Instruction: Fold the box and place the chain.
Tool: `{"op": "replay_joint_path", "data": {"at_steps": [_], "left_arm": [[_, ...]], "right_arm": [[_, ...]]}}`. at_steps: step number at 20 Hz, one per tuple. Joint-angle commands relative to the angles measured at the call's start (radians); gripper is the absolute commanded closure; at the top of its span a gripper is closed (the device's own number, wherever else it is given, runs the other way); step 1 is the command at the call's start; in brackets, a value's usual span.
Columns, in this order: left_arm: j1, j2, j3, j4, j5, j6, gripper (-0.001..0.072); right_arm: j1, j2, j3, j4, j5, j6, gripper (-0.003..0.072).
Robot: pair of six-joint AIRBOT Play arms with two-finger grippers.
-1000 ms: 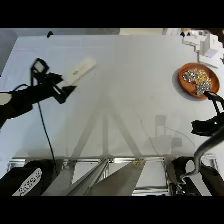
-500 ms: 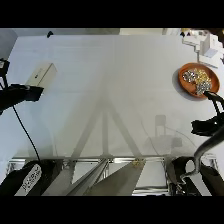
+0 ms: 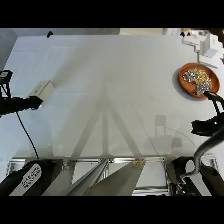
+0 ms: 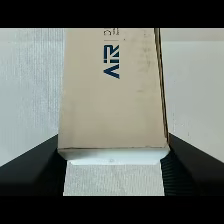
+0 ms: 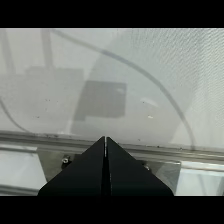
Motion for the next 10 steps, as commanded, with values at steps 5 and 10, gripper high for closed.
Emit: {"op": "replay_joint_path", "data": {"at_steps": [5, 10], "left_arm": [[0.002, -0.021, 0.000, 0.076, -0.076, -0.032, 0.0030], [0.002, 0.004, 0.000, 0.076, -0.088, -0.032, 0.0012]], "right_arm": [[-0.001, 0.000, 0.001, 0.000, 0.000, 0.000, 0.0669], [-0.001, 0.000, 0.001, 0.000, 0.000, 0.000, 0.0669]]}}
